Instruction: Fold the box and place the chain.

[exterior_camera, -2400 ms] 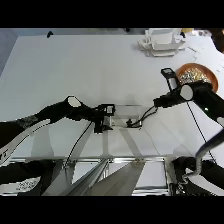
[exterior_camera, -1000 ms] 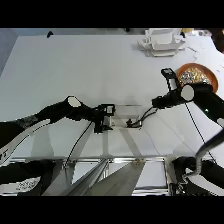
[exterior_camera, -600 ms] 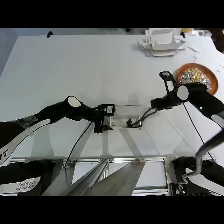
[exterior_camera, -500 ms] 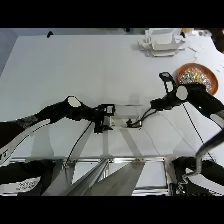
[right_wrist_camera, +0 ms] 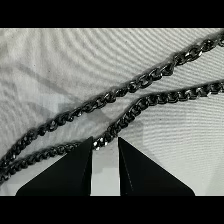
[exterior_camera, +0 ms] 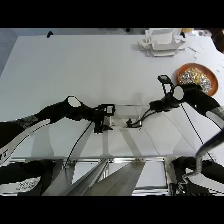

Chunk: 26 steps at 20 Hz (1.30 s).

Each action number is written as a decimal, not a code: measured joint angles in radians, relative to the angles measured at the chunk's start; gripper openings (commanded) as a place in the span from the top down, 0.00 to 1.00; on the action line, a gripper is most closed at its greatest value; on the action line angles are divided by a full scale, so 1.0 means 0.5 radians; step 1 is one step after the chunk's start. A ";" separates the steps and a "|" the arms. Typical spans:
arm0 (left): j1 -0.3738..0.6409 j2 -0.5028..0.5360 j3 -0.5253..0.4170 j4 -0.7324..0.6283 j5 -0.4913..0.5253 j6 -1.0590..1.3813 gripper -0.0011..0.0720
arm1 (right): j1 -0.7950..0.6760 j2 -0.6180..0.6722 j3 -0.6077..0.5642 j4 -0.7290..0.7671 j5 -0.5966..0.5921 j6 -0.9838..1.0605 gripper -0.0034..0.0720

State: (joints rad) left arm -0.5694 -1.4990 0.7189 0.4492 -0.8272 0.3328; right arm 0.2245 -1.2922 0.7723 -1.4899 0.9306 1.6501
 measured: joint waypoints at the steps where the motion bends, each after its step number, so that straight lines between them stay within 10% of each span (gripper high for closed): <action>1: 0.000 0.000 0.000 0.000 0.000 0.000 0.64 | 0.000 -0.002 0.000 -0.006 -0.005 0.007 0.75; 11: 0.000 0.000 0.000 -0.001 0.001 0.000 0.64 | 0.000 -0.044 0.000 -0.043 -0.010 0.052 0.75; 14: 0.000 0.000 0.000 0.000 0.001 0.001 0.64 | -0.001 -0.080 0.002 -0.050 -0.007 0.053 0.93; 19: 0.000 -0.001 0.000 -0.001 0.001 0.000 0.64 | 0.000 -0.072 -0.003 -0.044 0.014 -0.031 0.94; 26: 0.000 0.000 0.000 -0.001 0.000 0.000 0.64 | 0.000 0.424 -0.003 0.032 0.169 -0.208 0.94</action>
State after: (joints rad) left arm -0.5694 -1.4990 0.7189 0.4488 -0.8272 0.3328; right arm 0.2245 -1.0801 0.7708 -1.4738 1.0149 1.5463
